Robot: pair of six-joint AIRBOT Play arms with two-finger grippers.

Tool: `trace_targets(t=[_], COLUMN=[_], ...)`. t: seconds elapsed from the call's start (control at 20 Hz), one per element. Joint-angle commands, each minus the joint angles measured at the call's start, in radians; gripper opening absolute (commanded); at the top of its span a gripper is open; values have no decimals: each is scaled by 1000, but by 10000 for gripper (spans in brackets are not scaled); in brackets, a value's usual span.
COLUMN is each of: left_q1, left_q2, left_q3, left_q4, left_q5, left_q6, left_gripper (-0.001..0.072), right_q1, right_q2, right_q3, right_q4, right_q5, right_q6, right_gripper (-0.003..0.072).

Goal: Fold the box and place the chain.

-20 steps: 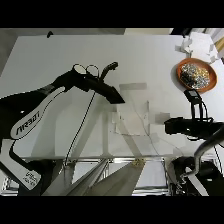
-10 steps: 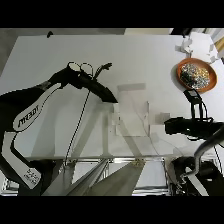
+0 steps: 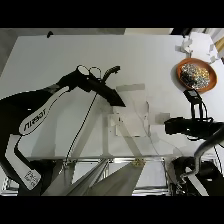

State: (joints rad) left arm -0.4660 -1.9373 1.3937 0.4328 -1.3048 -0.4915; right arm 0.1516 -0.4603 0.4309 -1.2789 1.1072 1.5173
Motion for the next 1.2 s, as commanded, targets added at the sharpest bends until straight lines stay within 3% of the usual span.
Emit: trace_targets(t=[0.0,0.1,0.3,0.45,0.5,0.6,0.65,0.8,0.9,1.15], left_q1=[-22,-22,-18,-12,-11,-11,-11,-11,-11,-2], left_q2=[-26,-23,-12,11,27,74,108,224,300,428], left_q3=[1,1,1,1,1,1,1,1,0,-6], left_q4=[-12,-18,-8,2,22,103,151,255,331,360], left_q5=[-46,-55,-31,8,14,36,62,116,82,-150], left_q6=[18,21,49,51,51,48,43,65,91,86], left_gripper=[589,465,2,3,2,1,1,1,0,-2], right_q1=[1,1,1,1,1,1,1,1,1,1], right_q2=[1,1,1,1,1,1,1,2,2,3], right_q3=[-1,-1,-1,-1,0,2,5,37,84,167], right_q4=[-1,-1,0,10,12,13,15,26,28,32], right_q5=[-1,-1,0,0,-2,-11,-11,9,48,204], right_q6=[0,0,0,0,0,0,0,0,0,0], right_gripper=[7,7,7,14,86,346,368,368,367,367])
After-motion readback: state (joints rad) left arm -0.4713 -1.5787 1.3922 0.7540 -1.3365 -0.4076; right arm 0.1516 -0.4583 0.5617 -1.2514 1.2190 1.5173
